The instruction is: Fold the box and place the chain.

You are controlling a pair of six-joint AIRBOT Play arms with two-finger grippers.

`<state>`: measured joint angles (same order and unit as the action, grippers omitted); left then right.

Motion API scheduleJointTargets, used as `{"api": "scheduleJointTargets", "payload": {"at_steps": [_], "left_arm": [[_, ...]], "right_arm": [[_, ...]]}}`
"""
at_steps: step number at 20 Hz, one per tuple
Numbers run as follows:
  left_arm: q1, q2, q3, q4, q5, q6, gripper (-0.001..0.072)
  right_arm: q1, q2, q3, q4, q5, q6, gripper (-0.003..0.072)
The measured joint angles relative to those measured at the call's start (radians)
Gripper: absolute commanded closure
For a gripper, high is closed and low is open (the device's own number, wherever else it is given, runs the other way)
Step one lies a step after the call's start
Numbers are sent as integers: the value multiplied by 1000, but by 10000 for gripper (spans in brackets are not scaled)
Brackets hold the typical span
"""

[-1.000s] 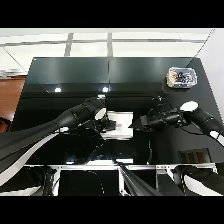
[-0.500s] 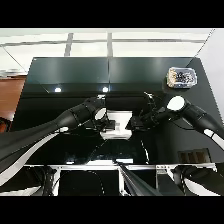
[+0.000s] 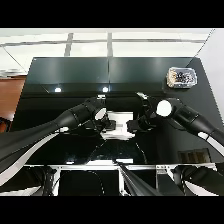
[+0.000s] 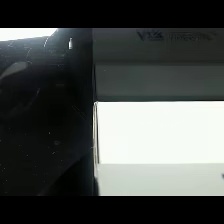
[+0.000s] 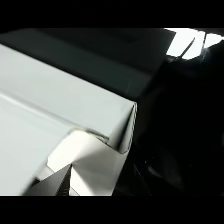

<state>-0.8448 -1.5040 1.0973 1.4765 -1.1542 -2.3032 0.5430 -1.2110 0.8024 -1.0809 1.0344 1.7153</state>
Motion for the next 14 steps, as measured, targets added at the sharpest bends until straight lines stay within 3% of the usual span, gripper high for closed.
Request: {"api": "scheduleJointTargets", "payload": {"at_steps": [5, 6, 14], "left_arm": [[0, 0, 0, 2, -1, 0, 684], [0, 0, 0, 3, -2, 0, 684], [0, 0, 0, 3, -2, -1, 685]], "right_arm": [[67, -57, 35, -68, -46, 108, 292], [78, -74, 51, -76, -44, 134, 389], [153, -145, 121, -238, 20, 367, 390]]}}
